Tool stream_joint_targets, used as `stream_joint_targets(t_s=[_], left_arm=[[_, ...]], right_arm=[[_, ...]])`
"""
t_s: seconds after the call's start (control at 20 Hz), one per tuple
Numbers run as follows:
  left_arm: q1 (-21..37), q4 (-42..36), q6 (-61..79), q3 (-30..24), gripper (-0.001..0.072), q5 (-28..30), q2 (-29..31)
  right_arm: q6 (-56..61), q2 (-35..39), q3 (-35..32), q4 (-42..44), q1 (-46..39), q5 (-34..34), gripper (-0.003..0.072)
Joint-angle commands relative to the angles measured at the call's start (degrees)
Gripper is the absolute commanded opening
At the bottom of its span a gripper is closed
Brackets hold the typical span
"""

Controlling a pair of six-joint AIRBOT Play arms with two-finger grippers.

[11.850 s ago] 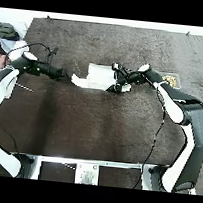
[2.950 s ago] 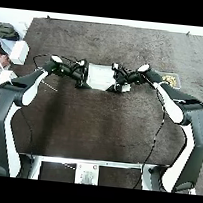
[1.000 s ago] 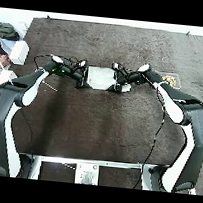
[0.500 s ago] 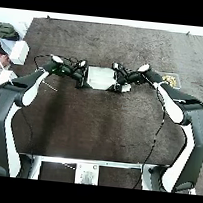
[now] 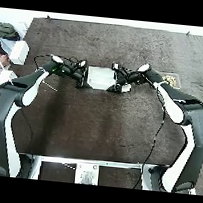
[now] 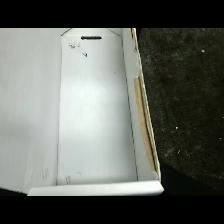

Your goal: Fold the box and place the chain.

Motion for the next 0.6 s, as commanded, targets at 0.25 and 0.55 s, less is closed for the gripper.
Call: stream_joint_targets(t_s=[0.25,0.55], left_arm=[[0.0,0.0,-0.1,0.0,0.0273,0.1,0.0],[0.0,0.0,-0.1,0.0,0.0273,0.1,0.0]], right_arm=[[1.4,4.2,0.1,-2.3,-4.4,4.4,0.0594],[6.5,10.3,0.1,-1.6,-7.3,8.5,0.0293]])
